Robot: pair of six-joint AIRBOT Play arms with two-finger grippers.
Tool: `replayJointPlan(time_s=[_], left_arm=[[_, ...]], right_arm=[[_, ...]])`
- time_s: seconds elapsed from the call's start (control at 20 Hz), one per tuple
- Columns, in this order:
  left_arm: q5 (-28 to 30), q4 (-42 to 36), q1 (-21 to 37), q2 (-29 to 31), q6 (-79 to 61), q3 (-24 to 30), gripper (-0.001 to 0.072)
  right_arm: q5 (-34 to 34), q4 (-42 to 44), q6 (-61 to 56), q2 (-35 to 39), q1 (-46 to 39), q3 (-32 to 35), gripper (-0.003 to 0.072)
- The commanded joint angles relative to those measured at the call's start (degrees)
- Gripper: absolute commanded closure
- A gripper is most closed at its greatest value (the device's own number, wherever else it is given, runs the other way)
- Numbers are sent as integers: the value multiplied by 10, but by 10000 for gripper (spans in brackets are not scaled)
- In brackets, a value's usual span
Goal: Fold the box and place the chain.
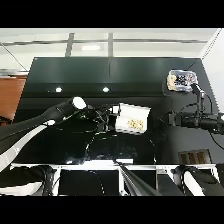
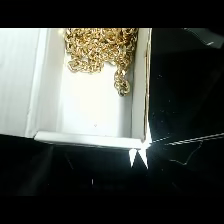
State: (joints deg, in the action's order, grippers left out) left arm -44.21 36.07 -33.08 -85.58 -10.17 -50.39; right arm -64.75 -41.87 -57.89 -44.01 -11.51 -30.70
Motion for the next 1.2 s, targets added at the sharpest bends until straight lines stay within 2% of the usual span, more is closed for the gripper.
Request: replayJointPlan(time_s=[0.0,0.15,0.3,0.7,1.15], left_arm=[[-24,13,19,-2,2,-12,4],[-54,13,39,-8,10,-35,5],[-75,1,39,-16,0,-36,5],[-81,-37,24,-42,-2,-40,5],[-59,-35,22,-43,-9,-47,5]], right_arm=[[0,0,0,0,0,0,302],[0,0,0,0,0,0,302],[0,0,0,0,0,0,302],[0,0,0,0,0,0,319],[-1,0,0,0,0,0,319]])
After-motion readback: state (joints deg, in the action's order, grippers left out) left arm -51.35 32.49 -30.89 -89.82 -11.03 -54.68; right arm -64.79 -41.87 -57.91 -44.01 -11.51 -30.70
